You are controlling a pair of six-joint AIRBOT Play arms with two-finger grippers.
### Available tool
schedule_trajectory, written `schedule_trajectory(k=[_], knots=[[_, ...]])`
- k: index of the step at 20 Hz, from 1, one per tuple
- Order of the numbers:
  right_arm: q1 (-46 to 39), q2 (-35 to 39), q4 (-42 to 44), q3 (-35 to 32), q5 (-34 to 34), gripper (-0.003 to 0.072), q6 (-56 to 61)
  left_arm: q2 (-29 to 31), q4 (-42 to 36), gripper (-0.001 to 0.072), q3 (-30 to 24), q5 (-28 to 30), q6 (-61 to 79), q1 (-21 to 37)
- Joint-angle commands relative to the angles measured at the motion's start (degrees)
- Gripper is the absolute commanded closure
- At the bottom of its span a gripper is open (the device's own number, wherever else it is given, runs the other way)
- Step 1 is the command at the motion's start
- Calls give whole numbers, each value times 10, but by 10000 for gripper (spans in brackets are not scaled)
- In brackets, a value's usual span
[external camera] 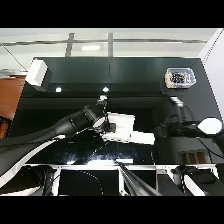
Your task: Fold the box and place the chain.
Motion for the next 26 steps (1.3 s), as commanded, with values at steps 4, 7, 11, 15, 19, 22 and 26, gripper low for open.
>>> schedule_trajectory(k=[4,7,11,15,19,22,26], knots=[[-239,-6,-38,-39,96,638,135,0,0,680,0,-2,0,0],[-239,-78,-14,-39,105,638,110,0,0,680,0,-2,0,0],[-238,-162,4,-39,114,638,70,0,-4,680,0,-1,-1,0],[-177,-221,20,-39,91,637,60,0,-6,680,0,1,-1,0],[-96,-253,203,-39,47,637,-40,0,-6,680,0,2,0,0],[-80,-252,308,-19,83,529,-125,0,-6,680,0,2,0,0],[-77,-252,316,2,107,25,-128,0,-5,680,0,2,0,0]])
